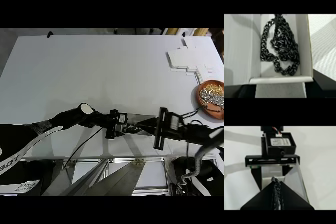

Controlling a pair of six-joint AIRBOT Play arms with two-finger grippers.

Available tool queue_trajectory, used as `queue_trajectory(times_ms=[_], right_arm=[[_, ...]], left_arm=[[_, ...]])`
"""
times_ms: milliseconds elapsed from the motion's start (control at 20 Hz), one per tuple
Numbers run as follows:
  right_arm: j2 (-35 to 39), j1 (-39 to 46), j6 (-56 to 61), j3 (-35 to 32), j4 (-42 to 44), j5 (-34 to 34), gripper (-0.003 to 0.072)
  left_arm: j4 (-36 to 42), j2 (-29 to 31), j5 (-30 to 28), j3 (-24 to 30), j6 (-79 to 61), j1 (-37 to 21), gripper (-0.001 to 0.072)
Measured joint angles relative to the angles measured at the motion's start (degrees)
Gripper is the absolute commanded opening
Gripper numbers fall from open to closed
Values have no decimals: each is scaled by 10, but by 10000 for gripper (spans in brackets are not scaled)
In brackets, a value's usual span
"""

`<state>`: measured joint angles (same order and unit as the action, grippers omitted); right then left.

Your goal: Fold the box and place the chain.

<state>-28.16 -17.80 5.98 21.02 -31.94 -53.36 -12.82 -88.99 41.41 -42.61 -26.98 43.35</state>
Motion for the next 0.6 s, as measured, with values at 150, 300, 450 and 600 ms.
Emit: queue_trajectory(times_ms=[150,300,450,600], right_arm=[[-47,-60,0,0,-25,53,130],[-75,-91,0,2,-40,89,131],[-78,-103,0,28,-70,97,131],[-75,-81,11,78,-138,67,131]], left_arm=[[0,0,0,0,0,0,345],[0,0,0,0,0,0,345],[0,0,0,0,0,0,345],[0,0,0,0,0,0,345]])
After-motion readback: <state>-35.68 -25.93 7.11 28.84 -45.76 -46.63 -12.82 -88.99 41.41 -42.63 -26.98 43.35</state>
